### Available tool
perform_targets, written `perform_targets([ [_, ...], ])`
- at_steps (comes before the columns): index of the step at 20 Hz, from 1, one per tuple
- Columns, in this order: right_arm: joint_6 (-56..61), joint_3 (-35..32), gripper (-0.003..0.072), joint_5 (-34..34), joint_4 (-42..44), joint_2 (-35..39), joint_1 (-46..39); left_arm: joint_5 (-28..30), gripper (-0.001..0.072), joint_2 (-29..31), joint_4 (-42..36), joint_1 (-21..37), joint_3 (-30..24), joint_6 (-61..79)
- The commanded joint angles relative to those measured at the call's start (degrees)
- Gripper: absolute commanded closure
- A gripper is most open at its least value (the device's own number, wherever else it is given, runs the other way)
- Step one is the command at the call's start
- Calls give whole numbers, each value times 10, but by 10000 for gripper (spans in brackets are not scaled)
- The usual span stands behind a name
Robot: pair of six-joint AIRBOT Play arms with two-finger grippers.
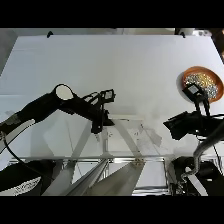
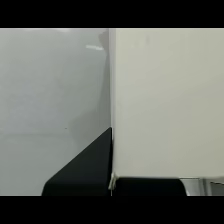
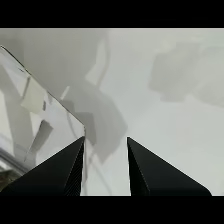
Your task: Fold the box and place the chain.
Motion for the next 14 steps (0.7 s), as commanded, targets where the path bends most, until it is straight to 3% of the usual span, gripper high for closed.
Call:
perform_targets([
  [1,2,0,384,5,-5,26,0,79,705,-22,-7,-20,-3,18],
  [3,2,0,385,5,-3,26,0,116,705,-22,-63,-18,-3,31],
  [6,2,0,385,-1,2,26,0,121,706,-31,-121,-15,-3,136],
  [14,1,0,385,-5,2,26,0,108,707,-89,-114,17,-1,127],
])
